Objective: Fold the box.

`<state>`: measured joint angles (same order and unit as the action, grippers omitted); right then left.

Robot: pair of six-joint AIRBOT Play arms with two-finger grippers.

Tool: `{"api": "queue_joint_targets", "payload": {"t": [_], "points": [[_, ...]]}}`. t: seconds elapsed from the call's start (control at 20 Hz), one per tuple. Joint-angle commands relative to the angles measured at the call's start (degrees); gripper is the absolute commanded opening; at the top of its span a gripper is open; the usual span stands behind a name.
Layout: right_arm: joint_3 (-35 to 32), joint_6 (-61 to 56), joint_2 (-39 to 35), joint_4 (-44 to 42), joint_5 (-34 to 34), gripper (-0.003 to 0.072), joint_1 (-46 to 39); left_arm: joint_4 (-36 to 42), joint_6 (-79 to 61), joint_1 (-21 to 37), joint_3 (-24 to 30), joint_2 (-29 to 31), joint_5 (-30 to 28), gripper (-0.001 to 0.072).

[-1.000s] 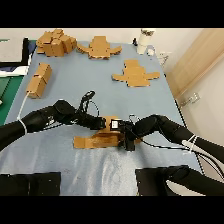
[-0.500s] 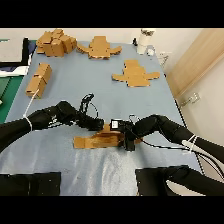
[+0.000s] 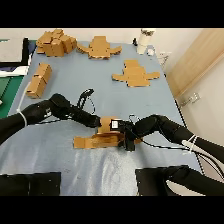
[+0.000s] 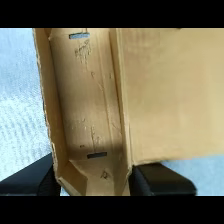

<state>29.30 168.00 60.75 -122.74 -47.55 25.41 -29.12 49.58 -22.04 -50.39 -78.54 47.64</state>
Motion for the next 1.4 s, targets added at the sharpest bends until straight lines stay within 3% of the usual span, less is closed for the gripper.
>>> {"api": "queue_joint_targets", "payload": {"t": [0.0, 0.25, 0.4, 0.45, 0.5, 0.55, 0.65, 0.85, 1.2, 1.3, 1.35], "points": [[0.02, 0.0, 0.0, -0.02, 0.02, 0.0502, 0.02, 0.09, -17.4, 1.57, -0.15, 5.62, 6.93, 0.001], [0.02, 0.0, 0.0, 0.04, 0.02, 0.0502, 0.0, -5.95, -30.16, 2.34, 4.48, 17.75, 8.33, 0.001], [0.02, 0.0, 0.0, 0.0, -0.11, 0.0502, 0.02, -2.58, -49.33, 6.1, 11.06, 22.23, 8.37, 0.0016], [0.02, 0.0, 0.0, 0.02, -0.09, 0.0502, 0.0, -2.1, -55.47, 6.88, 14.08, 22.97, 7.39, 0.0201], [0.02, 0.0, 0.0, 0.39, -0.07, 0.0502, -0.07, -0.13, -61.02, 7.23, 17.49, 23.26, 4.59, 0.0615], [0.02, 0.0, 0.0, 0.44, -0.09, 0.0501, -0.07, 1.66, -64.24, 7.15, 20.17, 23.26, 1.31, 0.0679], [0.02, 0.0, 0.0, 0.44, -0.11, 0.0502, -0.07, 4.63, -67.76, 6.1, 23.47, 22.69, -3.67, 0.0679], [0.02, 0.0, 0.0, 0.44, -0.09, 0.0502, -0.07, 5.01, -68.7, 2.78, 23.39, 19.15, -7.1, 0.068], [0.02, 0.0, 0.0, 0.46, -0.07, 0.0501, -0.04, 9.25, -68.67, -1.51, 21.64, 13.9, -6.97, 0.0678], [0.02, 0.0, 0.0, 0.46, -0.09, 0.0501, -0.07, 9.64, -68.65, -2.36, 21.05, 12.52, -6.95, 0.0567], [0.02, 0.0, 0.0, 0.48, -0.09, 0.0501, -0.07, 9.66, -68.32, -2.67, 20.98, 12.09, -6.93, 0.0563]]}}
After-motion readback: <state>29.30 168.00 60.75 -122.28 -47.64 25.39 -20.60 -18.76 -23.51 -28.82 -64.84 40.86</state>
